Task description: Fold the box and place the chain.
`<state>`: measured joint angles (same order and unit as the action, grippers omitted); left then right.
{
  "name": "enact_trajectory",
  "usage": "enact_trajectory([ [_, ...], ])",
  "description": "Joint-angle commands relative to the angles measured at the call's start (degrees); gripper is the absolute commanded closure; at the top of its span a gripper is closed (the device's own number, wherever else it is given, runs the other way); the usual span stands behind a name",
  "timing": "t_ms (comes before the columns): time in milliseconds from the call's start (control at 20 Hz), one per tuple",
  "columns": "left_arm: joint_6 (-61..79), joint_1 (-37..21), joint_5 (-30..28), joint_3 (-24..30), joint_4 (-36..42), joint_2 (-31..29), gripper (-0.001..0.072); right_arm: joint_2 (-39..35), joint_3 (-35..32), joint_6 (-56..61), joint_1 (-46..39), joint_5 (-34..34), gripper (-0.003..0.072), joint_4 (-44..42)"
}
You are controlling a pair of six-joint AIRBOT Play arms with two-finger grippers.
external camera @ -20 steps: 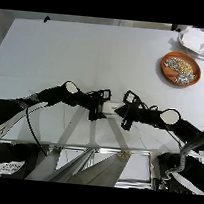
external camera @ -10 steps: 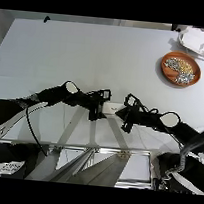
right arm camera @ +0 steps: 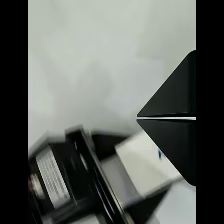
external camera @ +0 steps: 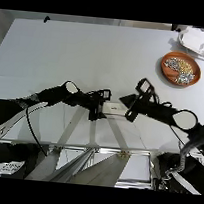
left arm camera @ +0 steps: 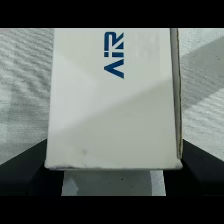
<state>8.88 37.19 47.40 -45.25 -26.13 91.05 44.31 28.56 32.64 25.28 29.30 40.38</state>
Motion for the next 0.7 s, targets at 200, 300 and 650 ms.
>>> enact_trajectory([
  [200, 0.1, 0.0, 0.0, 0.0, -0.1, 0.0, 0.03, 2.4, 14.9, 39.8, -31.4, 28.3, 0.0674, 36.9],
  [300, 0.1, 0.0, 0.0, 0.0, -0.1, 0.0, 0.03, 6.9, 14.9, 38.3, -38.0, 31.7, 0.0674, 31.0],
  [650, 0.1, 0.0, 0.0, 0.0, -0.1, 0.0, 0.03, 24.7, 14.9, 39.0, -38.9, 45.4, 0.067, 30.8],
])
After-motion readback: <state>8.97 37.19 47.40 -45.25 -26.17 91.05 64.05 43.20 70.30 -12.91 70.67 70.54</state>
